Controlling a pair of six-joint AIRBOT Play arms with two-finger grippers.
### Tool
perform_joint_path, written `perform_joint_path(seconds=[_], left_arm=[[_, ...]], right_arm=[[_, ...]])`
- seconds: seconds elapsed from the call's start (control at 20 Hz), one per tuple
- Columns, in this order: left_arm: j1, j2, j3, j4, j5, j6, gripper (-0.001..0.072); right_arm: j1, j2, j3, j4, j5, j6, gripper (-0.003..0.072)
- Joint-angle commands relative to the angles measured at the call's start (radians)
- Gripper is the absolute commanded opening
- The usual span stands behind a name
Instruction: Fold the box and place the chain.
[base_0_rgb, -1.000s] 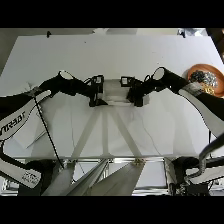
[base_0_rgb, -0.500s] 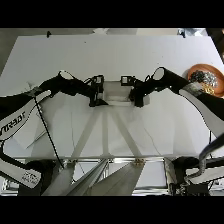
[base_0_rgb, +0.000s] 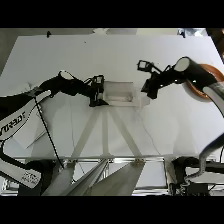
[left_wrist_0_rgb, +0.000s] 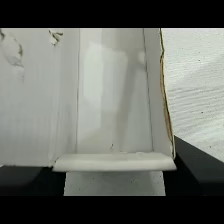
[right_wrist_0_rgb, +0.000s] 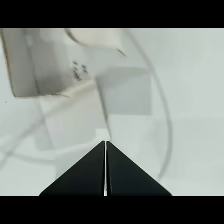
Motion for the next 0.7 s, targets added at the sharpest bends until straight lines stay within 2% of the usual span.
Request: perform_joint_path(seconds=[0.0,0.2,0.4,0.65], left_arm=[[0.0,0.0,0.0,0.001,0.001,0.0,0.0326],[0.0,0.0,0.0,0.001,0.001,0.0,0.0326],[0.0,0.0,0.0,0.001,0.001,0.0,0.0326],[0.0,0.0,0.0,0.0,0.001,0.0,0.0326]], right_arm=[[-0.133,0.042,0.0,-0.038,0.041,0.207,0.0008],[-0.245,0.0,-0.016,-0.038,0.075,0.363,0.0008],[-0.233,-0.079,-0.043,0.017,0.145,0.415,0.0007],[-0.203,-0.184,-0.043,0.116,0.149,0.422,0.0007]])
